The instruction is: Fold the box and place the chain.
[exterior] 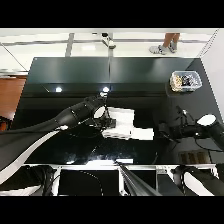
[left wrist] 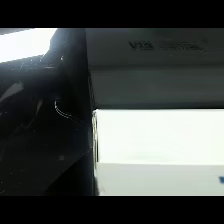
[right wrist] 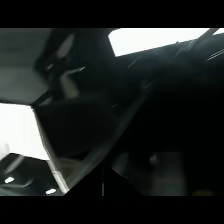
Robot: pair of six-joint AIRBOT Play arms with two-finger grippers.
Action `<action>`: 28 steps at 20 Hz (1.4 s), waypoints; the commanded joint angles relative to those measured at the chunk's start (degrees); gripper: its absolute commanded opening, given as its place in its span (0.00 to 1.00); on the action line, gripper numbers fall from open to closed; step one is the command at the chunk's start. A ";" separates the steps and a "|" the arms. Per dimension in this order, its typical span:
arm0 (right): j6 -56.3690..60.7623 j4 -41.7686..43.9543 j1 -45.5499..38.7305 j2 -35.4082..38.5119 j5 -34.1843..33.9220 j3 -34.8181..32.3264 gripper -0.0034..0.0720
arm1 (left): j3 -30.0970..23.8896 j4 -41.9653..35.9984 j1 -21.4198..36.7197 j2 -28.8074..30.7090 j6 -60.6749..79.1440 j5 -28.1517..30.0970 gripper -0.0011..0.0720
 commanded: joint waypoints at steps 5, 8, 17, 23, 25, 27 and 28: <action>-11.39 24.30 8.90 -7.72 -5.11 -1.95 0.06 | 0.00 0.02 0.02 0.00 0.00 0.00 0.05; -15.67 26.80 9.03 -7.91 -4.24 -1.55 0.07 | 0.00 0.02 0.02 0.00 0.00 0.00 0.05; -17.35 26.71 13.90 -7.91 -1.64 4.50 0.83 | 0.00 0.02 0.02 0.00 0.00 -0.04 0.05; -6.56 16.09 26.69 -7.91 -12.63 9.99 0.83 | 0.00 0.02 0.02 0.00 0.00 -0.33 0.05; 4.66 4.68 31.36 -7.91 -13.60 12.55 0.83 | 0.00 0.04 0.02 0.00 0.00 -0.85 0.05; 16.79 -7.26 35.19 -7.91 -13.77 15.37 0.83 | 0.00 0.04 0.02 0.00 0.00 -1.11 0.05; 20.90 -11.21 36.81 -7.91 -13.66 16.68 0.83 | 0.00 0.04 0.02 0.00 0.00 -1.14 0.05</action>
